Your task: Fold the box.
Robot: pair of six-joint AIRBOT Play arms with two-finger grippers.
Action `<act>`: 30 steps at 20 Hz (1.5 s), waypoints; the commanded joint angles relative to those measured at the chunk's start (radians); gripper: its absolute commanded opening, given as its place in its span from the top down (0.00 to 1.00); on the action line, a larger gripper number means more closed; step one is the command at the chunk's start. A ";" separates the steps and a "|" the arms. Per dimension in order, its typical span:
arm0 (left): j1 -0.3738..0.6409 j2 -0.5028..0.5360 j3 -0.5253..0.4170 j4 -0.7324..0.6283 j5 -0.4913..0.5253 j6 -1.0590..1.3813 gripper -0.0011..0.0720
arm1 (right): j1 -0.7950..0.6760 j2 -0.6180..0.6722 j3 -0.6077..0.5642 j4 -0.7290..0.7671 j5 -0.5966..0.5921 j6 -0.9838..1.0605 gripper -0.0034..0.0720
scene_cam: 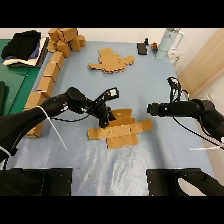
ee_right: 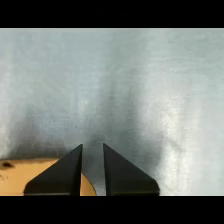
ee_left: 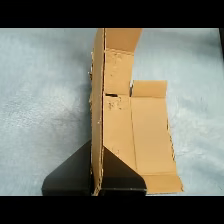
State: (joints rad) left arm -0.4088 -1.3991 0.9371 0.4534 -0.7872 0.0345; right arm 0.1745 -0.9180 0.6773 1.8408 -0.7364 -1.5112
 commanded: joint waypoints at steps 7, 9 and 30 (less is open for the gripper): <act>-0.039 -0.011 -0.017 0.004 0.041 0.064 0.97 | 0.039 0.001 -0.008 0.096 -0.153 -0.121 0.95; -0.039 -0.011 -0.017 0.004 0.047 0.064 0.97 | 0.047 0.001 -0.033 0.097 -0.202 -0.120 0.95; -0.040 -0.018 -0.018 0.003 0.013 0.059 0.97 | 0.046 0.007 -0.162 0.087 -0.125 -0.120 0.95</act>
